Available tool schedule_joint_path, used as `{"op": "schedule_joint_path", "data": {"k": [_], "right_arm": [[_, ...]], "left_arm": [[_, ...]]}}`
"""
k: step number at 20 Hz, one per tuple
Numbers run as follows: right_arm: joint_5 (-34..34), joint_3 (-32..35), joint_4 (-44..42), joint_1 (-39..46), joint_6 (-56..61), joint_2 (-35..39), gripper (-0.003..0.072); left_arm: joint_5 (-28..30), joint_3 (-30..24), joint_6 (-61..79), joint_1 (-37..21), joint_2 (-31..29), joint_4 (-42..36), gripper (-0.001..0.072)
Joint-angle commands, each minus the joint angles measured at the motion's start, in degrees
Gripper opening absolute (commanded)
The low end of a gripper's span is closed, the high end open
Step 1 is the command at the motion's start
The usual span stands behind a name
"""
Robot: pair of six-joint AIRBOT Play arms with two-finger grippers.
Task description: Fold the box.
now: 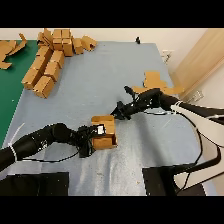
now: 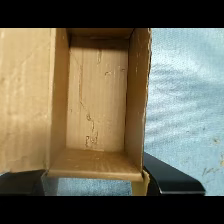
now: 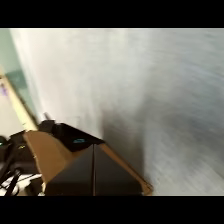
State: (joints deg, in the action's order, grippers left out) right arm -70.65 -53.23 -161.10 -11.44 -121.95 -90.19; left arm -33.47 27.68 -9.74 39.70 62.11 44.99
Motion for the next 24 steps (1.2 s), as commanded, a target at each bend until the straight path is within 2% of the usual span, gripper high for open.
{"op": "schedule_joint_path", "data": {"k": [1,3,10,12,15,20,24], "right_arm": [[-12.0,0.7,-11.0,-0.3,-17.4,-5.2,-0.0002],[-15.6,2.9,-11.1,-0.8,-24.8,-4.3,-0.0001],[-9.3,20.4,-11.2,0.2,-35.8,9.0,-0.0001],[-3.7,23.1,-11.1,0.2,-37.2,13.4,-0.0001],[6.3,22.2,-9.5,0.1,-37.4,17.3,0.0003],[9.3,17.6,-7.7,-2.1,-34.5,17.6,0.0002],[10.9,17.3,-5.0,-7.7,-35.2,18.8,0.0002]], "left_arm": [[0.0,0.0,0.0,0.0,0.0,0.0,0.0531],[0.0,0.0,0.0,0.0,0.0,0.0,0.053],[0.0,0.0,0.0,0.0,0.0,0.0,0.0531],[0.0,0.0,0.0,0.0,0.0,0.0,0.0531],[0.0,0.0,0.0,0.0,0.0,0.0,0.0531],[0.0,0.0,0.0,0.0,0.0,0.0,0.0531],[0.0,0.0,0.0,0.0,0.0,0.0,0.0531]]}}
